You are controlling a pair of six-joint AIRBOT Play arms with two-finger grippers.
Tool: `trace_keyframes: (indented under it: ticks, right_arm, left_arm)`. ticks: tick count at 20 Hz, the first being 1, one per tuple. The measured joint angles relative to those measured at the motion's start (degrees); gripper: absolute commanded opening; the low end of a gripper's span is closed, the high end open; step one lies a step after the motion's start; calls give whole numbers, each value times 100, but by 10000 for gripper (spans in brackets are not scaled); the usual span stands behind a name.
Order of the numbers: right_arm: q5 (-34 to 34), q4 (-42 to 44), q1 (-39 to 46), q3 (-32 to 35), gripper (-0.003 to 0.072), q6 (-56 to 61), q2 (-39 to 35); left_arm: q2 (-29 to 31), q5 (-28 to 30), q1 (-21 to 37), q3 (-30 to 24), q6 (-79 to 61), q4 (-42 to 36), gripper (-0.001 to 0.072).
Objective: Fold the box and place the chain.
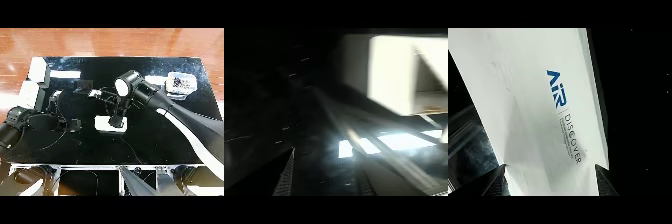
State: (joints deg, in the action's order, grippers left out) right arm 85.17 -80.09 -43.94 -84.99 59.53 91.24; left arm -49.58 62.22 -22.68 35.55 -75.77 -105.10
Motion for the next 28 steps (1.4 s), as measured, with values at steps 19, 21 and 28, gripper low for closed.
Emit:
trace_keyframes:
  ticks: [19,21,28]
  right_arm:
    - [-527,-160,-31,11,286,-245,37]
    - [-542,-184,-31,11,286,-260,39]
    - [-470,-175,-31,11,286,-275,42]
  left_arm:
    - [0,177,52,0,249,457,466]
    - [0,173,52,0,249,457,467]
    - [0,164,52,0,256,457,467]
